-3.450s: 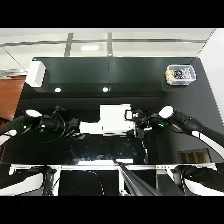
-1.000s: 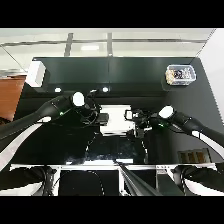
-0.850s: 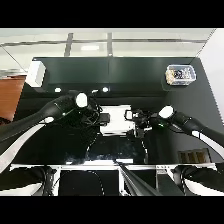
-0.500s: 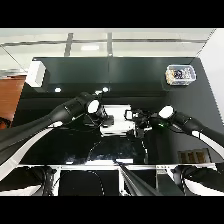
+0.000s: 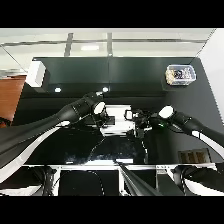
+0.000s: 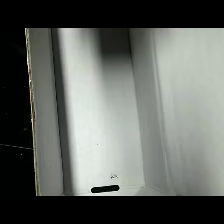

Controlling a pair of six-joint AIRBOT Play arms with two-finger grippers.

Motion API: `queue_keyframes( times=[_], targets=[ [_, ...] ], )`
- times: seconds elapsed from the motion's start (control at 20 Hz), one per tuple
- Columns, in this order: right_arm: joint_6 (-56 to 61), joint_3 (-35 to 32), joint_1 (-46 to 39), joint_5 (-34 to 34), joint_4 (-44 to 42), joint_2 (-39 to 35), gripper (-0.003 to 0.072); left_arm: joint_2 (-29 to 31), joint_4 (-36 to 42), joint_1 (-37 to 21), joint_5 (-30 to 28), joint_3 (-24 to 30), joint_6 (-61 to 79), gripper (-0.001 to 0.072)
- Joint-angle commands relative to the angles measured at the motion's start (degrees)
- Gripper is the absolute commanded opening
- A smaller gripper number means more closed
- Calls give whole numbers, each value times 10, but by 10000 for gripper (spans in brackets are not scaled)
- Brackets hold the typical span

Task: Fold the box and place the chain.

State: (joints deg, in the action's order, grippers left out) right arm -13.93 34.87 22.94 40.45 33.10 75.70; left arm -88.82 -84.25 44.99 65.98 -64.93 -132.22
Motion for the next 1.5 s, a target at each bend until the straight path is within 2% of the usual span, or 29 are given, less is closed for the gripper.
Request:
queue_keyframes(
  times=[0.0,0.05,0.3,0.35,0.45,0.5,0.55,0.6,0.7,0.75,0.8,0.9,0.95,1.0,1.05,1.35,1.45],
  targets=[
    [0,0,0,0,0,0,128,-2,-3,1,3,-2,-6,105],
    [0,0,0,0,0,0,127,-2,-3,1,2,-2,-6,25],
    [0,0,0,0,0,0,128,-2,-3,0,3,-6,-6,34],
    [0,0,0,0,0,0,127,-2,-3,0,3,-8,-6,140],
    [0,0,0,0,0,0,127,-2,-6,0,1,-10,-6,522],
    [0,0,0,0,0,0,127,-2,-6,0,1,-10,-6,559],
    [0,0,0,0,0,0,127,-2,-6,0,1,-10,-6,558],
    [0,0,0,0,0,0,127,-2,-6,0,1,-10,-6,525],
    [0,0,0,0,0,0,127,-2,-5,0,1,-10,-6,160],
    [0,0,0,0,0,0,127,-2,-5,0,1,-10,-6,52],
    [0,0,0,0,0,0,128,-2,-5,0,1,-10,-6,24],
    [0,0,0,0,0,0,133,-2,-6,0,2,-10,-2,24],
    [1,0,0,-1,-1,0,331,-2,-6,0,1,-10,-2,24],
    [5,0,0,-5,-1,0,610,-2,-7,0,0,-10,-1,24],
    [7,1,0,-7,-1,-1,694,-2,-8,-1,1,-10,8,24],
    [31,2,-3,18,24,-62,692,-2,-4,-2,0,-10,43,25],
    [41,2,-6,18,57,-77,692,-2,-3,-2,2,-10,45,25]
  ],
)
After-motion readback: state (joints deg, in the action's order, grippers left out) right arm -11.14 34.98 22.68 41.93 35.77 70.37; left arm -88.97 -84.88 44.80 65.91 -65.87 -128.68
